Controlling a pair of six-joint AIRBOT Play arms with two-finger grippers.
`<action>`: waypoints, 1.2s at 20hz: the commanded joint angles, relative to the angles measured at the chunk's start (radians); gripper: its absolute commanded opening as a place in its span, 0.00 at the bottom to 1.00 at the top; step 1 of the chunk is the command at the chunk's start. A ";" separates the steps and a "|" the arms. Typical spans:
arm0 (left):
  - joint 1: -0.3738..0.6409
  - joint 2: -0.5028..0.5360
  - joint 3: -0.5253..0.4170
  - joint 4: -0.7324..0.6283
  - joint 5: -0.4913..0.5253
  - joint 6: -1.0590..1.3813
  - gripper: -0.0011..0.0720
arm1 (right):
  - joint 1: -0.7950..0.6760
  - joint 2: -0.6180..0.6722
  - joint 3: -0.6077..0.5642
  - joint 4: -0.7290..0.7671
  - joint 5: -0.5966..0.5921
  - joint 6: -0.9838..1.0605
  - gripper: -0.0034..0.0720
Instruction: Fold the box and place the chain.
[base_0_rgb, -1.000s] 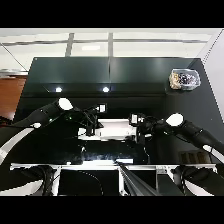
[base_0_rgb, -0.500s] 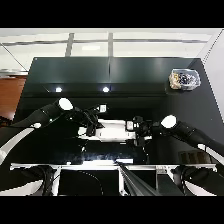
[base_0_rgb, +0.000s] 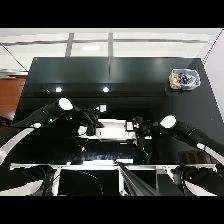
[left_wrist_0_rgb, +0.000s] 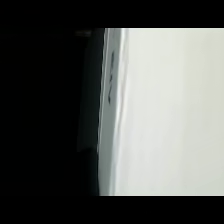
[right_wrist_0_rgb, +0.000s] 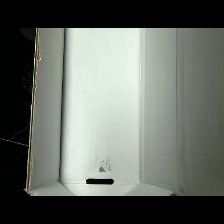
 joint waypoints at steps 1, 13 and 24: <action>0.000 0.000 0.001 0.000 0.006 0.000 0.05 | 0.001 -0.010 0.000 0.001 -0.005 0.000 0.99; 0.000 0.000 0.001 0.000 -0.002 -0.023 0.05 | -0.008 -0.010 -0.001 0.002 -0.042 0.018 0.99; 0.024 0.019 0.023 0.032 -0.026 -0.128 0.82 | -0.008 -0.011 -0.001 0.002 -0.042 0.018 0.76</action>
